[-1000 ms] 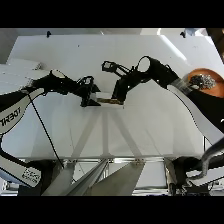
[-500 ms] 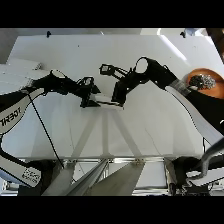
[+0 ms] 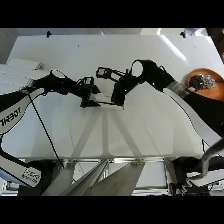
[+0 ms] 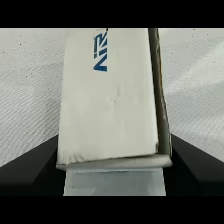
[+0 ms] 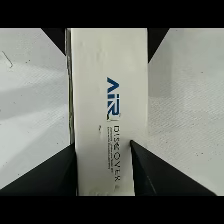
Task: Fold the box and place the chain.
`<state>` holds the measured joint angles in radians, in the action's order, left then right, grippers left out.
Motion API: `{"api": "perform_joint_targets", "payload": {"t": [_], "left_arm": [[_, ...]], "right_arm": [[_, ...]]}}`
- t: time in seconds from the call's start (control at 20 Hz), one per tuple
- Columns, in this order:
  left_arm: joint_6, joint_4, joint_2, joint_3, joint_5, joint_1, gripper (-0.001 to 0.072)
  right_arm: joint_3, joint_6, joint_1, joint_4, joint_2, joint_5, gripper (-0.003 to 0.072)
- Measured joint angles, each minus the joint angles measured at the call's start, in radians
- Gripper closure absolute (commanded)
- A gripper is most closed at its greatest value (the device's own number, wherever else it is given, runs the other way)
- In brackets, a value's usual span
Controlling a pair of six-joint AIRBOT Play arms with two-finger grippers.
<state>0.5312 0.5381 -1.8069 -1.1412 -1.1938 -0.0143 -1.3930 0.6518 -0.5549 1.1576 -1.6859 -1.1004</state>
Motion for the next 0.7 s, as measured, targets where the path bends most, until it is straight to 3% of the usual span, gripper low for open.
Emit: {"api": "perform_joint_targets", "payload": {"t": [0.15, 0.2, 0.25, 0.6, 0.7], "left_arm": [[0.0, 0.0, 0.0, 0.0, 0.0, 0.0, 0.0214], [0.001, 0.0, 0.0, 0.0, 0.0, 0.0, 0.0214], [-0.001, -0.002, 0.0, 0.0, 0.001, 0.0, 0.0214], [0.002, -0.001, 0.0, 0.0, 0.001, 0.0, 0.0214], [0.002, 0.0, 0.0, 0.0, 0.001, 0.0, 0.0214]], "right_arm": [[0.0, 0.015, -0.01, 0.024, -0.001, 0.011, 0.0321], [0.0, 0.02, -0.013, 0.03, -0.001, 0.015, 0.0244], [0.0, 0.025, -0.015, 0.029, -0.002, 0.014, 0.022], [0.0, 0.031, -0.032, 0.042, -0.002, 0.017, 0.0206], [0.0, 0.032, -0.034, 0.04, -0.002, 0.013, 0.0133]]}}
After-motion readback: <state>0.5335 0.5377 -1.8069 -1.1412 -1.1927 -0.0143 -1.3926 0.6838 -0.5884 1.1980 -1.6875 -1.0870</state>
